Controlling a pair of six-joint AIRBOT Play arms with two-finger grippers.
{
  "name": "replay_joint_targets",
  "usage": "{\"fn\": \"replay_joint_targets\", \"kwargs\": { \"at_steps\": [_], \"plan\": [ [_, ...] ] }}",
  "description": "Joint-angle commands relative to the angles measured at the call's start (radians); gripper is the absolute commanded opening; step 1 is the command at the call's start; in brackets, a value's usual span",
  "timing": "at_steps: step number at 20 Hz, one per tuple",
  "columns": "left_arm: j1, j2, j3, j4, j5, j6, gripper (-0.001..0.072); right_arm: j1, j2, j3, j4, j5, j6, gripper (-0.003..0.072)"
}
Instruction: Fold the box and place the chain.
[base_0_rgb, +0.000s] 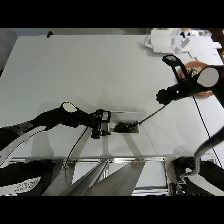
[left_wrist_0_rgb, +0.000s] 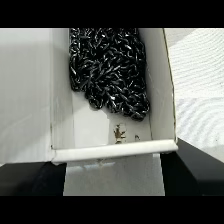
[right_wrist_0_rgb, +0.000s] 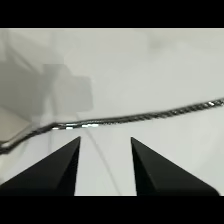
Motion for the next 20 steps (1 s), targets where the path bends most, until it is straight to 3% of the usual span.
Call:
{"fn": "replay_joint_targets", "kwargs": {
  "at_steps": [1, 11, 13, 15, 20],
  "plan": [
    [-0.001, 0.001, 0.000, 0.000, 0.000, 0.000, 0.0150, -0.093, -0.117, 0.002, -0.087, 0.000, 0.034, 0.0436],
    [-0.001, 0.001, 0.000, 0.000, 0.000, 0.000, 0.0150, -0.103, -0.301, 0.001, -0.121, -0.069, 0.112, 0.0388],
    [-0.001, 0.001, 0.000, 0.000, 0.000, 0.000, 0.0150, -0.102, -0.314, -0.005, -0.119, -0.103, 0.132, 0.0383],
    [-0.001, 0.001, 0.000, 0.000, 0.000, 0.000, 0.0150, -0.103, -0.323, -0.007, -0.121, -0.105, 0.132, 0.0331],
    [-0.001, 0.001, 0.000, 0.000, 0.000, 0.000, 0.0150, -0.103, -0.343, -0.041, -0.133, -0.103, 0.157, 0.0330]
  ]
}}
